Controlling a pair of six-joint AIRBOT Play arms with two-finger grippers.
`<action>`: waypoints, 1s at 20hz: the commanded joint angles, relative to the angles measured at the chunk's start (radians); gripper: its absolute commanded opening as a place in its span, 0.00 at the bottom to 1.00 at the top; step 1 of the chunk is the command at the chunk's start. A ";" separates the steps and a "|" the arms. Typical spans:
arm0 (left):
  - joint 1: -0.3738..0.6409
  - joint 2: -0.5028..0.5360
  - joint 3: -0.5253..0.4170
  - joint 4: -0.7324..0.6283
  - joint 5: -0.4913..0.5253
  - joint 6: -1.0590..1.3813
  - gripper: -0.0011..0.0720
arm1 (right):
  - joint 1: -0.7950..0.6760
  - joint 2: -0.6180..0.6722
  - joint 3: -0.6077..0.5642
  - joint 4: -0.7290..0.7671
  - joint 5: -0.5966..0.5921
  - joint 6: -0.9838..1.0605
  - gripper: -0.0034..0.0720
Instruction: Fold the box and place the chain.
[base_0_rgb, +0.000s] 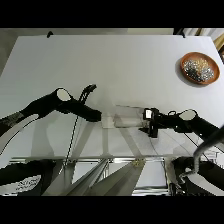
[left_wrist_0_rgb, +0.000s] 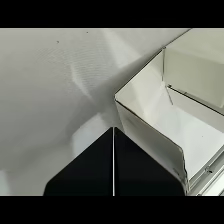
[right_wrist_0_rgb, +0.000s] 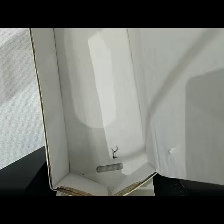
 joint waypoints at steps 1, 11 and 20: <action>-0.026 -0.027 -0.001 -0.016 0.018 -0.008 0.02 | 0.000 0.001 0.000 0.000 0.000 0.000 0.57; -0.064 -0.024 0.000 -0.072 0.048 0.013 0.03 | 0.000 0.001 0.000 0.000 0.000 0.000 0.57; -0.126 0.082 0.000 -0.176 0.053 0.096 0.42 | 0.000 0.001 0.000 0.000 0.000 0.000 0.57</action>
